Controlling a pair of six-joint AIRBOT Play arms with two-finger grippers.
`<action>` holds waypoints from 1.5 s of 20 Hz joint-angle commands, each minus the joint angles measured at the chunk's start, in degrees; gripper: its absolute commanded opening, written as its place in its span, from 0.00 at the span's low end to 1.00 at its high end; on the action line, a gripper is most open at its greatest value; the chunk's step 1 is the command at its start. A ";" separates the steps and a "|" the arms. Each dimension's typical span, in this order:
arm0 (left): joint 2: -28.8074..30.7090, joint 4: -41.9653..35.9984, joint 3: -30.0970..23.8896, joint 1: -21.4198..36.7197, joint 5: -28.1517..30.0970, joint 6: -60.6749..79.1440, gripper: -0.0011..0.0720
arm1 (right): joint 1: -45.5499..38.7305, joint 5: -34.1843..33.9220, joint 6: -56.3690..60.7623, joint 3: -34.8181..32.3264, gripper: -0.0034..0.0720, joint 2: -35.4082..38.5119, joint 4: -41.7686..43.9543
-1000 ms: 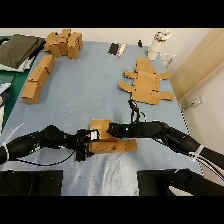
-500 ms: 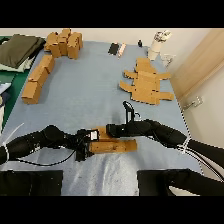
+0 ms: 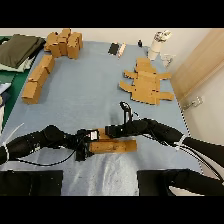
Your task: Fold the box.
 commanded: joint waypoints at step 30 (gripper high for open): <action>0.00 0.00 0.07 0.00 0.07 0.00 0.74 | 4.04 -15.04 -54.47 -3.89 0.90 14.25 -24.90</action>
